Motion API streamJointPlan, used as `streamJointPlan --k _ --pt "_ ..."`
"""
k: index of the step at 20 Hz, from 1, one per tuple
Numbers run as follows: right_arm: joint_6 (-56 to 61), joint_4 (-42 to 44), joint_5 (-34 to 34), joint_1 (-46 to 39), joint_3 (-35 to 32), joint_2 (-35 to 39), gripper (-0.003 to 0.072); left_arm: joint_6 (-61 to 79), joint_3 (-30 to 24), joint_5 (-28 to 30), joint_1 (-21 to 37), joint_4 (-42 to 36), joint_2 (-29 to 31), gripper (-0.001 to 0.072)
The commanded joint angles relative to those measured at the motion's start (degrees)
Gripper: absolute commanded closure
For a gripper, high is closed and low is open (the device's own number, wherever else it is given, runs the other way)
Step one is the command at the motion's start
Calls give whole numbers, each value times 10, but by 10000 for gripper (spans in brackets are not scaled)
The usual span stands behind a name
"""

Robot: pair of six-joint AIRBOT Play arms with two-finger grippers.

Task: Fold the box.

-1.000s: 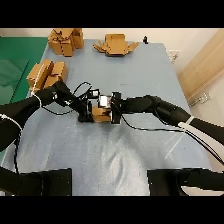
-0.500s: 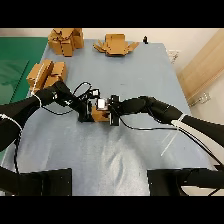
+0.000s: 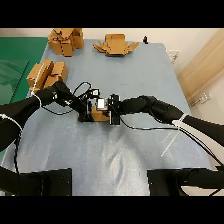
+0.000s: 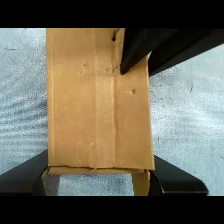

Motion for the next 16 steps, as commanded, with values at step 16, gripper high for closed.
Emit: streamJointPlan --k 16 --pt "0 0 13 0 2 13 679 0 0 -2 0 0 0 694"
